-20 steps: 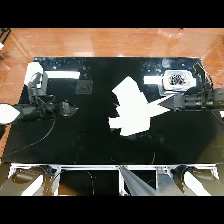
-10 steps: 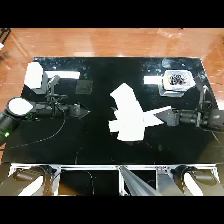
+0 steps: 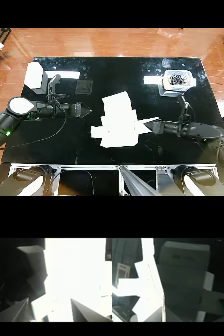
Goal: Fold the box and place the chain.
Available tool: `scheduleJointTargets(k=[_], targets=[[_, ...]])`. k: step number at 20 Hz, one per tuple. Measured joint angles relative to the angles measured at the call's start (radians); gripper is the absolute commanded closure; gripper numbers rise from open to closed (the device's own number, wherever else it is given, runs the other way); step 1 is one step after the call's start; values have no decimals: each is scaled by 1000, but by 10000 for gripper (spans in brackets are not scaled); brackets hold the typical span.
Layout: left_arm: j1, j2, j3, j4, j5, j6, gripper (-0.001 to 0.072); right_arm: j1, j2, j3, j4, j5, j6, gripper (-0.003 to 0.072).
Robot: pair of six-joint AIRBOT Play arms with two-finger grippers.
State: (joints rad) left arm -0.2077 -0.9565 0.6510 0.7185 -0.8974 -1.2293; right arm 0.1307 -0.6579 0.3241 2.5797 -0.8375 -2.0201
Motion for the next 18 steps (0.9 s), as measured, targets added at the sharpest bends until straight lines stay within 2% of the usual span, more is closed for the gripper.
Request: scheduleJointTargets(k=[4, 7, 10, 15, 18], targets=[[5, -3, 0, 51, 32, 22, 89, 189, 0, -15, 8, 185, -11, 667], [21, -15, 0, 81, 29, 27, 89, 285, 0, -19, 3, 251, -49, 667], [68, -78, 0, 82, -45, 73, 89, 329, 0, -21, -8, 282, -68, 667], [190, -240, 0, -77, -215, 328, 89, 350, 0, -21, -13, 297, -74, 667], [218, -332, 0, -121, -272, 444, 89, 354, 0, -21, -14, 300, -68, 667]])
